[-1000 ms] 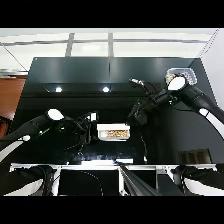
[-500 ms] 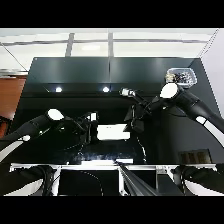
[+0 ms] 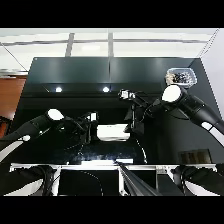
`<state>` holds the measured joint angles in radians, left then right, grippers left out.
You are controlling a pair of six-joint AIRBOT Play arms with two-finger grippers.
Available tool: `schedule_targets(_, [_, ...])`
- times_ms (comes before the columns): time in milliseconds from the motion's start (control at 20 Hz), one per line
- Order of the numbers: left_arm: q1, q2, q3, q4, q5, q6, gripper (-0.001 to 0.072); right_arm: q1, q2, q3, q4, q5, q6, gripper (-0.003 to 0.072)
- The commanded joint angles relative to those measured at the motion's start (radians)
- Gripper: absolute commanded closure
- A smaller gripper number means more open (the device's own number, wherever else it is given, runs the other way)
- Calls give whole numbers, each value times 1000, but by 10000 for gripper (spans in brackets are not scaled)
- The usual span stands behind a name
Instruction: Fold the box and place the chain.
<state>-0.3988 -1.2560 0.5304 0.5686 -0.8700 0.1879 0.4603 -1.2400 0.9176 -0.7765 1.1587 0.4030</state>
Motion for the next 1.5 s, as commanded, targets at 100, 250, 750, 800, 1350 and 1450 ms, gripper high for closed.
schedule_targets(100, [0,1,1,0,0,0,338,68,2,-61,-40,-118,4,69])
schedule_targets(250, [0,1,1,0,0,0,338,100,2,-64,-49,-155,4,69])
schedule_targets(750, [0,1,1,0,-1,0,338,99,31,-61,-56,-130,5,70])
schedule_targets(800, [0,1,1,0,-1,0,338,99,48,-61,-72,-131,4,69])
schedule_targets(1350, [0,1,1,0,-1,0,338,154,138,-128,-167,-230,39,69])
schedule_targets(1450, [0,1,1,0,-1,0,338,165,138,-128,-167,-227,-3,69])
